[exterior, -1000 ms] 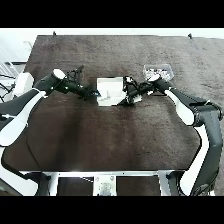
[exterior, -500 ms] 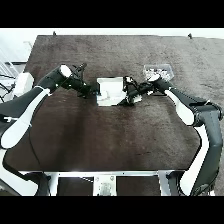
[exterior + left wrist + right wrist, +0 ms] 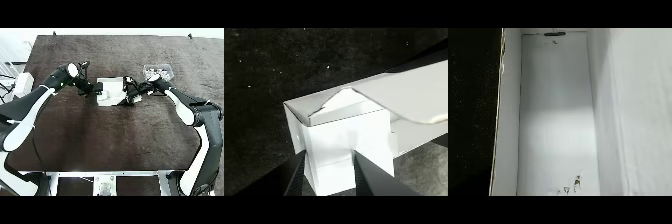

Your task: Fold the box and place the chain.

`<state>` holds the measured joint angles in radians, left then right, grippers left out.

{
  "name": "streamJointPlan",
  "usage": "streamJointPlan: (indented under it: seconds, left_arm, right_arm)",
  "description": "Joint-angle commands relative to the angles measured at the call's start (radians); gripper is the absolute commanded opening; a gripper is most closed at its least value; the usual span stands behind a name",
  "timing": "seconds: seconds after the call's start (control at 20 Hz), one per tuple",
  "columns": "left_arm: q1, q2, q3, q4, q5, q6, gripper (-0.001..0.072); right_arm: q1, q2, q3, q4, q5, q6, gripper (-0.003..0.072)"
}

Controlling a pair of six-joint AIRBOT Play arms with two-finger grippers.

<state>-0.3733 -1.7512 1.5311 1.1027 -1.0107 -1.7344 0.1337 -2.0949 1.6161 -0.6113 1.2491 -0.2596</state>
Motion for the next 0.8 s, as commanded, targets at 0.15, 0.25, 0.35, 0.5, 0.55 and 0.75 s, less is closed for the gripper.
streamJointPlan:
  seconds: [0.15,0.25,0.35,0.5,0.55,0.75]
  left_arm:
    - [-0.021,-0.001,0.003,0.04,0.006,-0.082,0.0356]
    - [-0.041,-0.001,0.003,0.078,0.021,-0.113,0.0357]
    - [-0.055,-0.004,0.003,0.108,0.035,-0.151,0.0356]
    - [-0.057,-0.008,0.003,0.11,0.033,-0.172,0.0356]
    - [-0.063,-0.008,0.003,0.123,0.034,-0.18,0.0357]
    - [-0.09,-0.014,0.01,0.204,0.04,-0.238,0.0357]
  right_arm:
    - [0.0,-0.001,0.0,0.0,0.0,0.0,0.0516]
    - [0.0,-0.001,0.0,0.0,0.0,0.0,0.0516]
    - [0.0,-0.001,0.0,0.0,0.0,0.001,0.0517]
    - [0.0,-0.001,0.0,0.0,0.0,0.0,0.0516]
    - [0.0,-0.001,0.0,0.0,0.0,0.0,0.0516]
    - [0.0,-0.001,0.0,0.0,0.0,0.0,0.0516]
